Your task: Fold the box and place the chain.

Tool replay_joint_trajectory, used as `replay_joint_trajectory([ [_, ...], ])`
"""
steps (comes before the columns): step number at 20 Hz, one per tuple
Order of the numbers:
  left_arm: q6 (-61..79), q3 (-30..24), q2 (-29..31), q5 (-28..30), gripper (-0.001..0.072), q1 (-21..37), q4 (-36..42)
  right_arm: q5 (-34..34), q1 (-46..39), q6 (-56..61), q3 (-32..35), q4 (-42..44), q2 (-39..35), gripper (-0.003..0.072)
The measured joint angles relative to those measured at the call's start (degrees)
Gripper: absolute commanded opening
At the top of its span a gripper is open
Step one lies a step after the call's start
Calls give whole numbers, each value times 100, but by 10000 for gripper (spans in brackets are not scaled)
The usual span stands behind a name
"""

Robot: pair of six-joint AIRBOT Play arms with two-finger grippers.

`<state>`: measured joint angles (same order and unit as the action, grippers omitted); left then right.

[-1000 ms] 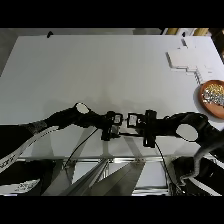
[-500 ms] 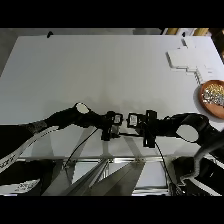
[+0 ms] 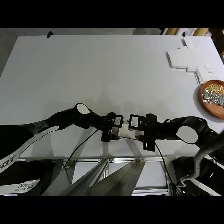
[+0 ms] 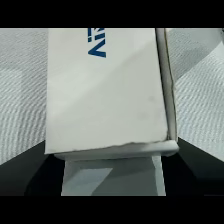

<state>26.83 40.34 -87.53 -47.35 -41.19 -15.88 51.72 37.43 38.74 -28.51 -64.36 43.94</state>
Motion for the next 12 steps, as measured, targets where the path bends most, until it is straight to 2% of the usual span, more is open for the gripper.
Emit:
replay_joint_trajectory([
  [2,-2,0,0,22,210,-2,7,35,0,-11,7,118,-170,335],
  [3,-2,0,0,28,210,-2,11,42,0,-17,9,160,-262,265],
  [5,-7,0,0,46,210,-2,20,48,0,-22,11,201,-396,40],
  [12,-22,0,0,55,210,-2,22,-15,0,-20,48,229,-175,16],
])
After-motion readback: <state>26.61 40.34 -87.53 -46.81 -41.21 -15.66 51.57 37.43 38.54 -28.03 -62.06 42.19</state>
